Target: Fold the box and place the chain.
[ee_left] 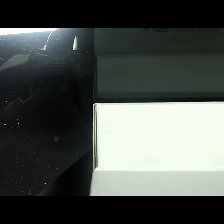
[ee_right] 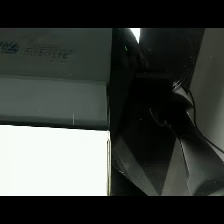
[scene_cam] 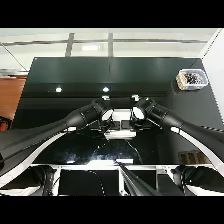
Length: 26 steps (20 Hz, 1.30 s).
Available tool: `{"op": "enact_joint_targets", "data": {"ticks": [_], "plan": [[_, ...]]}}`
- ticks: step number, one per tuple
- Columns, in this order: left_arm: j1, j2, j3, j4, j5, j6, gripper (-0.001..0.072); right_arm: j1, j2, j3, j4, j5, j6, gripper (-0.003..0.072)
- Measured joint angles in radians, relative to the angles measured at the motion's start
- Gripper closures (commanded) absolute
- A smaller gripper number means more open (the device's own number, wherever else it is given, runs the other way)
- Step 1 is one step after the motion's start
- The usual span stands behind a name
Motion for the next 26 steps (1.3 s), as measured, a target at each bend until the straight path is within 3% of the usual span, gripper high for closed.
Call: {"op": "enact_joint_targets", "data": {"ticks": [3,4,5,6,10,12,13,18,20,26], "plan": [[0.000,0.000,0.000,0.002,0.001,0.002,0.0680,0.000,-0.001,0.000,0.000,0.000,-0.004,0.0669],[0.000,0.000,0.000,0.002,0.002,0.002,0.0680,0.000,-0.001,0.000,-0.001,0.000,-0.004,0.0602],[0.000,0.000,0.000,0.006,0.009,0.006,0.0679,0.000,-0.001,-0.001,-0.008,0.000,-0.013,0.0425],[0.000,0.001,0.000,0.008,0.021,0.006,0.0680,0.000,-0.002,-0.002,-0.010,0.003,-0.014,0.0404],[0.000,0.001,0.000,0.006,0.008,0.005,0.0679,0.000,0.002,-0.001,-0.008,0.003,0.000,0.0408],[0.000,0.001,0.000,0.004,0.008,0.005,0.0680,0.000,0.003,-0.001,-0.008,0.007,0.002,0.0626],[0.000,0.001,0.000,0.003,0.007,0.004,0.0679,0.000,0.003,-0.001,-0.005,0.009,0.006,0.0670],[0.000,0.000,0.000,0.000,0.005,0.002,0.0680,0.000,0.003,-0.001,-0.005,0.010,0.013,0.0660],[0.000,0.000,0.000,0.006,0.010,0.006,0.0680,0.000,0.006,-0.001,-0.011,0.011,0.008,0.0278],[0.000,0.000,0.000,0.005,0.006,0.005,0.0680,0.000,0.100,-0.001,-0.064,0.019,-0.007,0.0253]]}}
